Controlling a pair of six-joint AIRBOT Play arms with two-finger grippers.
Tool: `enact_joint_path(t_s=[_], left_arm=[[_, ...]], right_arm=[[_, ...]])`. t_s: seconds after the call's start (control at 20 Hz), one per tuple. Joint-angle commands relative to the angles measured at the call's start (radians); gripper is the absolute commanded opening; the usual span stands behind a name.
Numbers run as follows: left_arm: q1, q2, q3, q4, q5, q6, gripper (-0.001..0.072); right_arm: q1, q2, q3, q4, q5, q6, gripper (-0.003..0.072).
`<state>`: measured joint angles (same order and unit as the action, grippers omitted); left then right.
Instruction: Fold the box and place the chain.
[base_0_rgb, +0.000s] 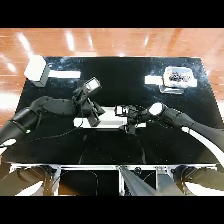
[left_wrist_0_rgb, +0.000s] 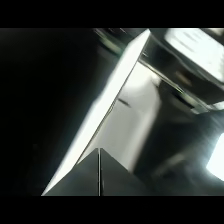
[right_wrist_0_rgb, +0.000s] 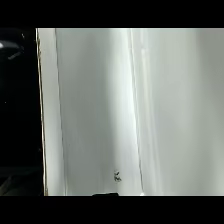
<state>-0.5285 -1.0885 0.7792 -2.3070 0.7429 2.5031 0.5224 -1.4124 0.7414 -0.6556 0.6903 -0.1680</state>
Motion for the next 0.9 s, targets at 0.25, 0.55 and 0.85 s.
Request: enact_joint_path(t_s=[0.25,0.55,0.85], left_arm=[[-0.029,-0.111,-0.002,-0.01,-0.358,-0.024,0.0021],[-0.066,-0.18,-0.002,-0.01,-0.336,-0.024,0.0021],[-0.085,-0.223,-0.001,-0.009,-0.269,-0.024,0.0021]], right_arm=[[-0.001,0.0,0.001,0.0,0.0,0.0,0.062],[-0.001,0.0,0.001,0.0,0.0,-0.001,0.062],[-0.001,0.0,0.001,0.0,0.0,0.0,0.062]])
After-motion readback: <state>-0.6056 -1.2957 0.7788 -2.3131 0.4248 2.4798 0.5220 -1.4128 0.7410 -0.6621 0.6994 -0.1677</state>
